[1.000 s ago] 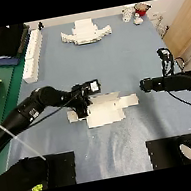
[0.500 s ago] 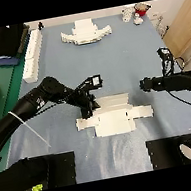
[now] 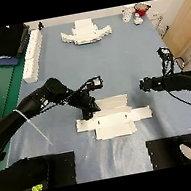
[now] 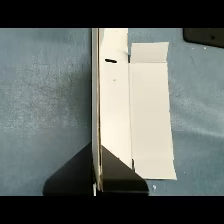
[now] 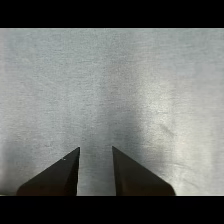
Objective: Fold the box.
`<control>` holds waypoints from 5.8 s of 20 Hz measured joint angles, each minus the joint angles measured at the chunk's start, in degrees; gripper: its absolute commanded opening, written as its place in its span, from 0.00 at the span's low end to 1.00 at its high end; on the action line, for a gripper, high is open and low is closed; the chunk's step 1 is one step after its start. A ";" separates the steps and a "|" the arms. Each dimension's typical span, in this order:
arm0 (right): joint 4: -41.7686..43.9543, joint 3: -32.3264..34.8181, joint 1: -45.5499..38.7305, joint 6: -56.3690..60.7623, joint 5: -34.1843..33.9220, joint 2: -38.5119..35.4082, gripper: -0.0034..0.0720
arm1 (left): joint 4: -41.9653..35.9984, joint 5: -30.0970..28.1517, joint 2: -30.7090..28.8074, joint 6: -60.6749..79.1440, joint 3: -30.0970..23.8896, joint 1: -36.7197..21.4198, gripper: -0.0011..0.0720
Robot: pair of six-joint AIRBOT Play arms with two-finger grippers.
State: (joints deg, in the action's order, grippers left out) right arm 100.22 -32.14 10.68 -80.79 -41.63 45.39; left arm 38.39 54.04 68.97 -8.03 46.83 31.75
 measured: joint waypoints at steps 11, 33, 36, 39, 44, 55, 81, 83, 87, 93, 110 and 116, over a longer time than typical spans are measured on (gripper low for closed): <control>0.09 0.00 0.00 0.00 0.00 0.00 0.47 | -0.02 1.01 1.27 -0.57 -0.74 0.07 0.03; 3.48 0.00 0.00 0.00 -1.70 0.00 0.08 | 0.02 2.19 1.42 -3.37 -1.97 0.07 0.03; 5.92 0.00 0.00 0.00 -5.09 -0.04 0.05 | 0.07 2.10 1.42 -3.37 -1.97 0.07 0.03; 8.26 0.00 0.83 0.00 -12.04 -0.44 0.05 | 0.09 2.05 1.42 -3.39 -1.97 0.07 0.03; 9.55 0.00 10.82 4.28 -23.04 -4.48 0.05 | 0.11 2.03 1.42 -3.39 -1.97 0.07 0.03; -9.66 0.17 59.08 22.86 -22.82 -5.86 0.99 | 0.11 2.01 1.42 -3.39 -1.97 0.07 0.03; -35.01 -0.33 63.65 15.89 -18.64 3.65 0.99 | 0.11 2.01 1.42 -3.39 -1.97 0.07 0.03; -35.26 -0.33 62.97 15.80 -18.84 3.06 0.99 | 0.11 2.01 1.42 -3.39 -1.97 0.07 0.03; -32.04 -0.33 58.12 9.25 -17.77 1.66 0.99 | 0.11 2.01 1.42 -3.37 -1.97 0.07 0.03; -21.40 0.48 45.44 -10.62 -14.88 -1.09 0.99 | 0.11 1.99 1.42 -3.39 -1.97 0.07 0.03; 22.01 6.60 12.33 -79.38 -9.77 2.62 0.99 | 0.11 2.01 1.42 -3.39 -1.97 0.07 0.03; 24.61 6.69 11.52 -84.24 -9.75 5.88 0.99 | 0.11 2.01 1.42 -3.39 -1.97 0.07 0.03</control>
State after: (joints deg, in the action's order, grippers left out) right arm 124.84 -25.45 22.20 -165.03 -51.37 51.27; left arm 38.50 56.05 70.39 -11.42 44.86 31.81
